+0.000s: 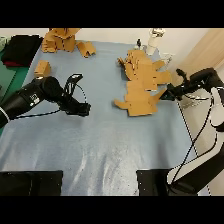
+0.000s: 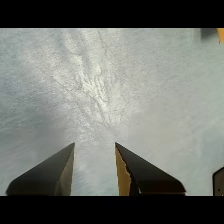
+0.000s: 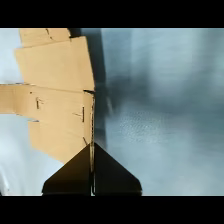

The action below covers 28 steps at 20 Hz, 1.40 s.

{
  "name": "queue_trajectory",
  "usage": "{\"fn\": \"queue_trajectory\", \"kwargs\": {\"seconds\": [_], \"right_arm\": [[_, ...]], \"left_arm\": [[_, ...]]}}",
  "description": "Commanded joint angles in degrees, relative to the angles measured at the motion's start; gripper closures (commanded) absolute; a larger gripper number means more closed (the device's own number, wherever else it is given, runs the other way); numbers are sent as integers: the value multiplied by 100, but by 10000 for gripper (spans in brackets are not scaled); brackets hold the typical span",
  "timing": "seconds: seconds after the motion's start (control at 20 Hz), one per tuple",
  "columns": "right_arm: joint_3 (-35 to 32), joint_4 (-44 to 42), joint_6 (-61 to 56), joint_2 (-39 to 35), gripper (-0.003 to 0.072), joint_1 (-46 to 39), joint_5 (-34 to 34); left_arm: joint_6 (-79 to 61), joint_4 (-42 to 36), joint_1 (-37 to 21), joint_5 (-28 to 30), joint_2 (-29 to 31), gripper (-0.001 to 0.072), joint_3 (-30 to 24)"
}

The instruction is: Fold the box.

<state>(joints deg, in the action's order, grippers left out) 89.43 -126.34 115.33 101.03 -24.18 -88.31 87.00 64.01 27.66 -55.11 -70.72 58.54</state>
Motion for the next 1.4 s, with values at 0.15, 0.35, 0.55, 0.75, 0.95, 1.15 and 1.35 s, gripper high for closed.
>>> {"fn": "queue_trajectory", "kwargs": {"seconds": [0.15,0.35,0.55,0.75,0.95,1.15,1.35], "right_arm": [[-2999,-7,-304,-2033,688,1117,1325],[-5263,55,-754,-3473,683,2028,2149],[-5873,378,-894,-3783,343,2223,2190],[-5414,990,-896,-3777,343,2223,2577],[-4830,1425,-946,-3777,343,2194,2667],[-4664,1469,-942,-3733,342,2190,2815],[-4664,957,-417,-3307,344,2201,2811]], "left_arm": [[-1239,-946,-656,-516,-2,318,13],[-1845,-1543,-1104,-1152,-2,318,-9],[-1998,-1543,-1180,-1467,-2,318,-17],[-2006,-1543,-1180,-1558,-2,318,-17],[-1998,-1561,-1180,-1578,-2,318,-17],[-1998,-1563,-1180,-1580,-2,318,-17],[-1998,-1606,-1180,-1587,-2,318,-17]]}}
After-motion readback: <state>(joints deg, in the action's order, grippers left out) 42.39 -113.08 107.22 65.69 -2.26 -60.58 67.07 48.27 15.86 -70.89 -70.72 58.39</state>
